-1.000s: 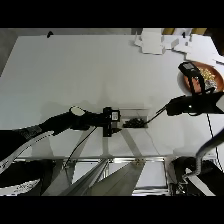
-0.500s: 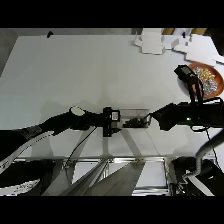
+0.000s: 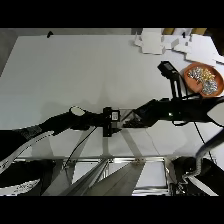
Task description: Fold the box and place the chain.
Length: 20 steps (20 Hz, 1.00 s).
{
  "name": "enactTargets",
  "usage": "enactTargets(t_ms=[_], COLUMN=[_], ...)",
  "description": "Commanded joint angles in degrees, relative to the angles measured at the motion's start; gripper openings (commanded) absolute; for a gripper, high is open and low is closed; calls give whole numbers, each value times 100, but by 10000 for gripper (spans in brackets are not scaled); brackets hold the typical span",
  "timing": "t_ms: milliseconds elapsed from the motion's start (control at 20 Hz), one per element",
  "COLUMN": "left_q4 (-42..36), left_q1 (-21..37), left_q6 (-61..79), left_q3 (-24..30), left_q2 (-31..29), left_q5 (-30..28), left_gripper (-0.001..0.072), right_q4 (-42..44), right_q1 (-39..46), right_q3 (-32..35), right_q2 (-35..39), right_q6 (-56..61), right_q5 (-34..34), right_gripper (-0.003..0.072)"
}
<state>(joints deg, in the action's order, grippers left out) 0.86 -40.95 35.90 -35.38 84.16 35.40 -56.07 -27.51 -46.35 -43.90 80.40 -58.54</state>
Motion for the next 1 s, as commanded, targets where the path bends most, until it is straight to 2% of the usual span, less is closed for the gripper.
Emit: enactTargets(t_ms=[0, 650, 800, 950], left_q4=[2, 2, 2, 2], left_q1=[0, 0, 0, 0], left_q6=[0, 0, 0, 2], left_q3=[0, 0, 0, 0], left_q2=[2, 2, 2, 2], left_q5=[0, 0, 0, 0], left_gripper=[139, 139, 139, 139], right_q4=[37, 275, 225, -173], right_q1=[-98, -98, -94, -94], right_q3=[-7, -26, -173, -494], right_q2=[-439, -682, -682, -686], right_q6=[-109, -166, -166, -160], right_q5=[120, 413, 376, 129], right_gripper=[16, 16, 16, 16])
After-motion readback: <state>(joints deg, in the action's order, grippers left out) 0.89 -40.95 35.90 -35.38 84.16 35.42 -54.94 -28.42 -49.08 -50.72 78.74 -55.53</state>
